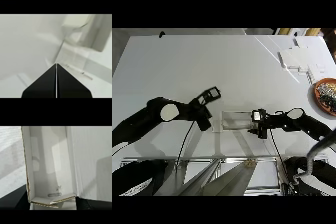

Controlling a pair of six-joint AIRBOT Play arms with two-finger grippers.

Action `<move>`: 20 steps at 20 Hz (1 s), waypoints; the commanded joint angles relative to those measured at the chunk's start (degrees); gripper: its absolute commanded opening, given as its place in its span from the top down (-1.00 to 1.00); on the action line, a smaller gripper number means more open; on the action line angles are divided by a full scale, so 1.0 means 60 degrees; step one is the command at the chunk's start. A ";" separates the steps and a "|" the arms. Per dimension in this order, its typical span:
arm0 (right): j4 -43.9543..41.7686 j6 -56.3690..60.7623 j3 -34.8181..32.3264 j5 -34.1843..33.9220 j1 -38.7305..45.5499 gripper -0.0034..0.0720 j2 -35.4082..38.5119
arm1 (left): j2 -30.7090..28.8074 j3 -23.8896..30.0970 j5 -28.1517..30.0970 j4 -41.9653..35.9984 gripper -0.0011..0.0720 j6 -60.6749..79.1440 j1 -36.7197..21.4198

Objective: Fold the box and place the chain.

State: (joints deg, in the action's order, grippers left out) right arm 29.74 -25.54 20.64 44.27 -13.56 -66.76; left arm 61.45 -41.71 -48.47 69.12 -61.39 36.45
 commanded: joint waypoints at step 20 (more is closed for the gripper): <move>0.0004 0.0000 0.0000 0.0011 0.0000 -0.15 0.0007 | 0.0710 0.1333 0.1563 -0.3479 0.95 -0.5676 0.0350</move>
State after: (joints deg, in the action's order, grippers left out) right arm 29.74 -25.54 20.64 44.34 -13.56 -66.76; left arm 68.20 -33.69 -42.19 49.65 -94.54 37.06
